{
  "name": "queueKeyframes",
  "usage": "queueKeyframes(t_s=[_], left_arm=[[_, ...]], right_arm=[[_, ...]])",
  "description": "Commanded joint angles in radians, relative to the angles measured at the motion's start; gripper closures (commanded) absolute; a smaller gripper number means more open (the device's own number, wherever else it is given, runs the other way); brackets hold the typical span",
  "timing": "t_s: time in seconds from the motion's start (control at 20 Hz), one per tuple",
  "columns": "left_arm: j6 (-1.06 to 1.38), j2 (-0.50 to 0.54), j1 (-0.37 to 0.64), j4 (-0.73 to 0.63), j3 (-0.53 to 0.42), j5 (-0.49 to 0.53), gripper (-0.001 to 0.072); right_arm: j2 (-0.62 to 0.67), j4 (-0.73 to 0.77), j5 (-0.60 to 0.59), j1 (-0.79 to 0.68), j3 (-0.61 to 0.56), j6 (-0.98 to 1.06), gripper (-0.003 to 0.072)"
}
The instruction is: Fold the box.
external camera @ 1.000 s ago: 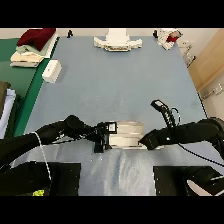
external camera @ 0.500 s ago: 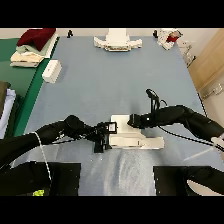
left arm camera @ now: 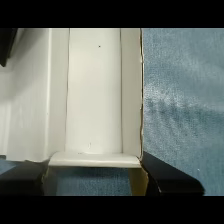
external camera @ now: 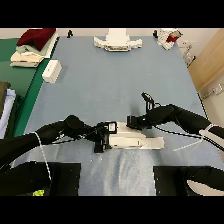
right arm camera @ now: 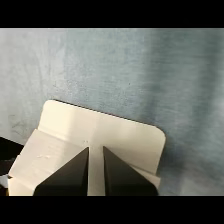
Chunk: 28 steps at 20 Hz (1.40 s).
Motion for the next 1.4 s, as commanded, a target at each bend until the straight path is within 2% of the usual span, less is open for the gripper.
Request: queueKeyframes(t_s=[0.0, 0.2, 0.35, 0.55, 0.65, 0.75, 0.8, 0.85, 0.9, 1.0, 1.15, 1.35], left_arm=[[0.001, 0.0, 0.0, 0.0, 0.001, 0.0, 0.0233], [0.001, 0.0, 0.0, 0.001, 0.001, 0.0, 0.0233], [0.001, 0.0, 0.0, 0.001, 0.001, 0.0, 0.0233], [0.001, 0.0, 0.0, 0.001, 0.001, 0.0, 0.0233], [0.001, 0.0, 0.0, 0.001, 0.001, 0.0, 0.0233], [0.001, 0.0, 0.0, 0.001, 0.001, 0.0, 0.0233], [0.001, 0.0, 0.0, 0.001, 0.001, 0.0, 0.0233], [0.001, 0.0, 0.0, 0.001, 0.001, 0.0, 0.0233], [0.001, 0.0, 0.0, 0.001, 0.001, 0.0, 0.0233], [0.001, 0.0, 0.0, 0.001, 0.001, 0.0, 0.0233], [0.001, 0.0, 0.0, 0.0, 0.001, 0.0, 0.0233], [0.001, 0.0, 0.0, 0.001, 0.001, 0.0, 0.0233]], right_arm=[[-0.002, -0.014, -0.04, 0.0, 0.018, -0.044, 0.0546], [0.071, -0.035, -0.152, 0.0, 0.078, -0.111, 0.0546], [0.202, -0.155, -0.235, 0.0, 0.087, -0.112, 0.0546], [0.404, -0.347, -0.408, 0.0, 0.079, -0.128, 0.0546], [0.496, -0.381, -0.466, 0.0, 0.046, -0.216, 0.0546], [0.565, -0.371, -0.547, 0.001, -0.006, -0.403, 0.0539], [0.591, -0.372, -0.568, 0.001, -0.037, -0.477, 0.0382], [0.607, -0.372, -0.565, 0.001, -0.066, -0.558, 0.0132], [0.613, -0.377, -0.552, 0.0, -0.096, -0.647, 0.0002], [0.6, -0.388, -0.468, 0.0, -0.151, -0.736, -0.0025], [0.542, -0.357, -0.321, 0.001, -0.192, -0.888, -0.0025], [0.458, -0.335, -0.244, 0.005, -0.191, -1.047, -0.0004]])
